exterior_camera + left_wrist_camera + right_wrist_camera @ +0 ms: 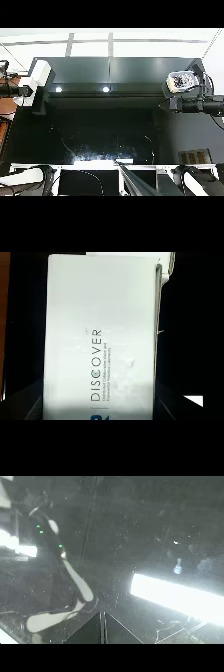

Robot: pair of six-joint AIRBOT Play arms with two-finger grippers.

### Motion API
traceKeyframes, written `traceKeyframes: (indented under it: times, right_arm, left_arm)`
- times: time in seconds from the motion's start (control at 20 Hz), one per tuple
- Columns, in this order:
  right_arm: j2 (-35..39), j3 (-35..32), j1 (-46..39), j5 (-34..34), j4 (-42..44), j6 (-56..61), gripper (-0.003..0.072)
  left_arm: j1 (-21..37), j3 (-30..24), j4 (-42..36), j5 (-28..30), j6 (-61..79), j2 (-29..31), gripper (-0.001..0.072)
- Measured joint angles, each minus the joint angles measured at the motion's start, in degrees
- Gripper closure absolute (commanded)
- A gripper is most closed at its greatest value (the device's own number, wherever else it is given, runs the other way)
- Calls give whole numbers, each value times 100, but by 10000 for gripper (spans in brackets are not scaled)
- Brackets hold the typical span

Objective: Fold the box and place the chain.

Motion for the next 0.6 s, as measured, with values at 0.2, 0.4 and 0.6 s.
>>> traceKeyframes:
  times: [0.2, 0.4, 0.6]
  right_arm:
    - [0, -2, 0, -101, -4, 35, 648]
    - [0, 0, 0, -144, -11, 55, 648]
    - [2, 0, 0, -157, -61, 61, 648]
  left_arm:
    - [-46, 98, -136, 63, 52, -245, -11]
    - [-103, 127, -118, 33, 39, -151, -11]
    - [-122, 138, 96, -210, -243, 579, -6]
